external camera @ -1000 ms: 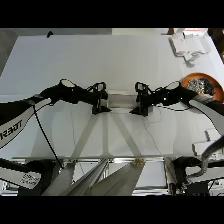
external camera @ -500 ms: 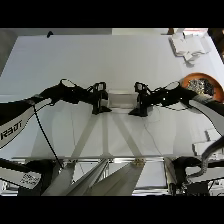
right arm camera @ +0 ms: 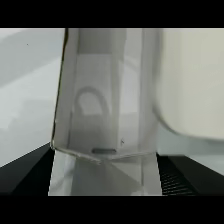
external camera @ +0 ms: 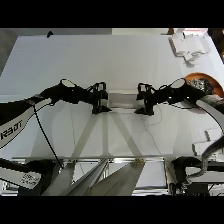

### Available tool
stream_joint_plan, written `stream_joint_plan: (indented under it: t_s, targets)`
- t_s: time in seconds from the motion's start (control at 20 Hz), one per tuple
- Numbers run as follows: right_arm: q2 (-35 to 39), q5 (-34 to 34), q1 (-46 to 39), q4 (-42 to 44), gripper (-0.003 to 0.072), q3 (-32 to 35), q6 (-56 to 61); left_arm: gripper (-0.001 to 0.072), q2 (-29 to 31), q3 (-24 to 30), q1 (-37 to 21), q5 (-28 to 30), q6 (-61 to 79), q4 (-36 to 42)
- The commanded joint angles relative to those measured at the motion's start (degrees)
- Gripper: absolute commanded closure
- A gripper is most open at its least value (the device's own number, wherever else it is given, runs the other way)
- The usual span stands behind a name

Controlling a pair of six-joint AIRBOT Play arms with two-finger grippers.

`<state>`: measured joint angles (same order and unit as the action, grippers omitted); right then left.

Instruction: Fold the box and place the chain.

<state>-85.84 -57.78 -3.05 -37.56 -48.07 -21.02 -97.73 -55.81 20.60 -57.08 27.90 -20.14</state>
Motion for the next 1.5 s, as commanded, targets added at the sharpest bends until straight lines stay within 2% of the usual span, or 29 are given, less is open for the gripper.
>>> stream_joint_plan:
  t_s: [0.0,0.15,0.2,0.3,0.4,0.5,0.55,0.65,0.85,1.0,1.2,1.45]
  targets:
    - [3.3,0.1,-3.5,-3.3,0.0018,-0.1,0.2,0.0355,0.0,0.0,0.0,0.6,0.0,0.0]
    - [5.8,-0.2,-6.8,-4.0,0.0059,-0.1,0.2,0.0355,0.0,0.0,0.0,0.8,0.0,0.0]
    - [6.6,-0.5,-7.3,-4.0,0.0099,-0.1,0.2,0.0355,0.0,0.0,0.0,0.8,0.0,0.0]
    - [8.3,-1.8,-7.6,-3.5,0.0254,-0.1,0.2,0.0353,0.0,0.0,0.0,0.8,-0.1,0.2]
    - [9.4,-4.1,-7.6,-0.8,0.0350,-0.1,0.2,0.0353,0.0,0.0,0.0,0.8,-0.1,0.2]
    - [9.6,-7.5,-7.5,1.7,0.0545,-0.1,0.2,0.0353,0.0,0.0,0.0,1.2,-0.1,0.2]
    - [9.6,-10.3,-7.5,2.4,0.0673,-0.1,0.2,0.0353,0.0,0.0,0.0,1.3,-0.1,0.3]
    - [9.6,-13.5,-7.5,4.6,0.0673,-0.1,3.7,0.0353,0.0,0.0,0.0,1.6,-0.1,0.4]
    - [9.4,-11.4,-5.9,9.1,0.0680,-0.1,11.3,0.0354,0.0,0.0,0.0,1.7,-0.1,0.4]
    - [7.1,-6.6,-3.6,16.2,0.0681,-0.1,12.2,0.0354,0.0,0.0,0.0,1.7,-0.1,0.4]
    - [0.2,4.1,-3.0,28.5,0.0681,-0.1,13.0,0.0354,0.0,0.0,0.0,1.7,-0.1,0.4]
    - [-6.9,4.3,-3.2,26.9,0.0680,-0.1,15.3,0.0354,0.0,0.0,0.0,1.7,-0.1,0.4]
